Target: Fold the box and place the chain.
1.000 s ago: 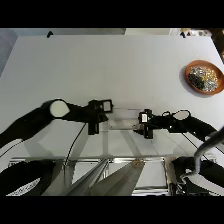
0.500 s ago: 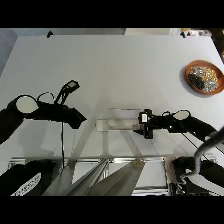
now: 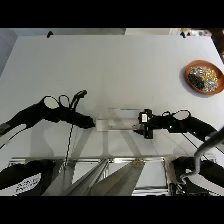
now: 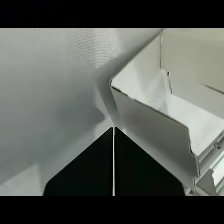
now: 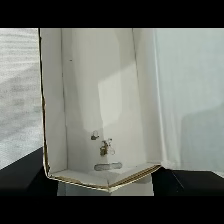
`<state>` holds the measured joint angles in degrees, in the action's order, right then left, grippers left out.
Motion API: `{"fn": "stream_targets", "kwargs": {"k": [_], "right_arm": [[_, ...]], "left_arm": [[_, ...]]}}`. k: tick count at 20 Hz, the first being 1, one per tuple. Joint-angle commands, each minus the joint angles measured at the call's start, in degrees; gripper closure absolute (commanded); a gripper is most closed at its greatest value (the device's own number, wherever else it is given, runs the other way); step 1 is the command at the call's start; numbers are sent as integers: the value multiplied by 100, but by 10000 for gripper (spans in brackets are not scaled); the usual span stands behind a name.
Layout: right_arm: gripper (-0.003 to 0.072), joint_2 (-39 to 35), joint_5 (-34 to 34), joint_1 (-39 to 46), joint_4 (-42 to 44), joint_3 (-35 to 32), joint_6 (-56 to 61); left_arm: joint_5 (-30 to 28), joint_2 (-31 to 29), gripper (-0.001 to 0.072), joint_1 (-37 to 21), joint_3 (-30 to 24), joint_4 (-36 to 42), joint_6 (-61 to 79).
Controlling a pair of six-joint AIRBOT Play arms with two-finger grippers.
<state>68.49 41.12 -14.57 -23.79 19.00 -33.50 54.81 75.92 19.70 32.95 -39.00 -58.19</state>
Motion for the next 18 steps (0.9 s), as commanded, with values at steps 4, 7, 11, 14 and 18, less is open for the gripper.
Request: {"fn": "stream_targets", "kwargs": {"k": [4, 7, 11, 14, 18], "right_arm": [[346, -4, 2, 0, 0, -2, 2], [346, -4, 2, 0, 0, -2, 2], [346, -4, 2, 0, 0, -2, 2], [346, -4, 2, 0, 0, -2, 2], [346, -4, 2, 0, 2, -2, 2]], "left_arm": [[-376, 210, 705, 114, -4, 127, -247], [-245, 116, 705, 149, -2, 166, -223], [-302, -225, 705, 149, 0, 256, -208], [-229, -378, 705, 212, 0, 393, -225], [-243, -468, 698, 570, 24, 942, -72]]}}
